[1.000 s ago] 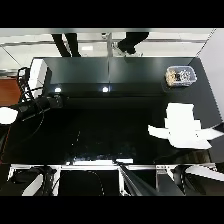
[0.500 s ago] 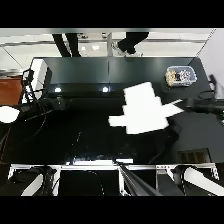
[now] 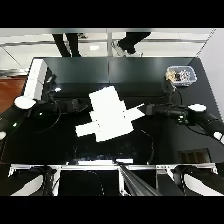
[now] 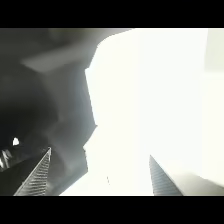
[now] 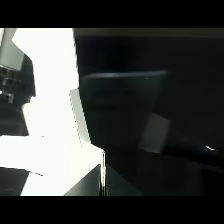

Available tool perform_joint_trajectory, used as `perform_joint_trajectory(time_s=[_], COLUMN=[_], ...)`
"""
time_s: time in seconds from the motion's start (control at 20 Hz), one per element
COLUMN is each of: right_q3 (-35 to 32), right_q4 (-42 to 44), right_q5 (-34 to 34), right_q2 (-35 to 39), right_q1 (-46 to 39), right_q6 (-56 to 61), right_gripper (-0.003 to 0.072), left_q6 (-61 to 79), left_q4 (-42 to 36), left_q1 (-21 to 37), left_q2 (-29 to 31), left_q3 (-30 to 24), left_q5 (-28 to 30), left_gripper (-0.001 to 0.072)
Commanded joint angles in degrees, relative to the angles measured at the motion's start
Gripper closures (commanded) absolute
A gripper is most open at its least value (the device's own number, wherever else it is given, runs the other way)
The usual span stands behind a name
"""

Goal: Fold the box and place the chain.

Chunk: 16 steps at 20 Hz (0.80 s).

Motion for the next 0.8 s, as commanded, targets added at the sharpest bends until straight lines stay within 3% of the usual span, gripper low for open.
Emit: perform_joint_trajectory(time_s=[0.0,0.15,0.4,0.5,0.6,0.65,0.75], right_q3=[-0.48,-0.48,-0.5,-0.48,-0.48,-0.48,-0.48], right_q4=[1.57,1.57,1.57,1.57,1.55,1.55,1.55], right_q5=[-3.54,-3.19,-2.03,-2.01,-2.03,-2.03,-2.03], right_q2=[0.07,0.07,0.04,0.04,0.07,0.07,0.07], right_q1=[3.45,3.45,3.45,3.45,3.45,3.45,3.45], right_q6=[-0.57,-0.52,-0.52,-0.52,-0.55,-0.55,-0.55], right_gripper=[0.0672,0.0672,0.0672,0.0672,0.0672,0.0672,0.0672], left_q6=[0.55,0.92,15.54,17.62,18.56,18.84,20.46], left_q4=[-2.12,-2.45,-15.17,-12.39,-5.97,-2.67,0.9], left_q1=[-0.24,-0.85,-1.84,-2.8,-4.02,-4.74,-5.95], left_q2=[-10.43,-17.51,-28.63,-32.17,-34.91,-35.65,-36.37], left_q3=[5.6,10.34,18.23,21.99,26.1,27.58,29.51], left_q5=[-7.8,-11.02,-25.2,-30.91,-37.11,-38.58,-39.34], left_gripper=[0.0006,0.0006,0.0006,0.0007,0.0135,0.0162,0.0336])
